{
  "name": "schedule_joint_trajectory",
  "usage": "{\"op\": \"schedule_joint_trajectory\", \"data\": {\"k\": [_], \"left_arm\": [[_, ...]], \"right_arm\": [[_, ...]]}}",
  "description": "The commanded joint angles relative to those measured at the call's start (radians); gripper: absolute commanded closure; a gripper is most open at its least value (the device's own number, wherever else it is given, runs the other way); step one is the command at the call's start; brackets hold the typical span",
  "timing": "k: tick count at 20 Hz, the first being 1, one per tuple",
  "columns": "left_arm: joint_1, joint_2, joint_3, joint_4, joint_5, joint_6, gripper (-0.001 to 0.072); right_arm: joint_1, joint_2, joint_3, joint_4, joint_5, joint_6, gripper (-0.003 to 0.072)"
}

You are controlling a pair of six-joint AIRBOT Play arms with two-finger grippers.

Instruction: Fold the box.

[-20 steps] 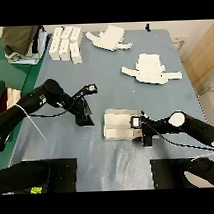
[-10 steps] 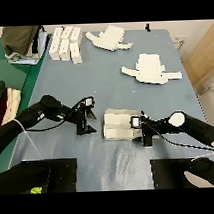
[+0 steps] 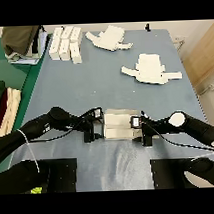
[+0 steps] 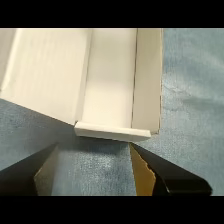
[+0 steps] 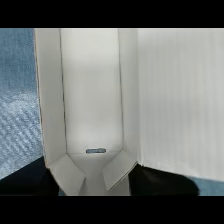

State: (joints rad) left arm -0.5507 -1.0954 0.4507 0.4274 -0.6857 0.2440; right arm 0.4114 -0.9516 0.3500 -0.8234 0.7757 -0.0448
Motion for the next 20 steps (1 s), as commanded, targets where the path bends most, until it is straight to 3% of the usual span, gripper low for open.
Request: {"op": "schedule_joint_trajectory", "data": {"k": [1,9,14,20], "left_arm": [[-0.027,-0.024,-0.003,-0.050,0.029,0.003,0.0015],[-0.029,-0.027,-0.003,0.073,0.021,0.003,0.0015],[-0.038,-0.027,0.006,0.059,-0.023,0.003,0.0015],[-0.069,-0.039,0.013,-0.030,0.013,0.022,0.0015]], "right_arm": [[0.000,-0.001,0.000,0.000,0.000,0.000,0.0177],[0.000,-0.001,0.000,0.000,0.000,0.000,0.0177],[0.000,-0.001,0.000,0.000,0.000,0.000,0.0177],[0.000,-0.001,0.000,0.000,0.000,0.000,0.0177]]}}
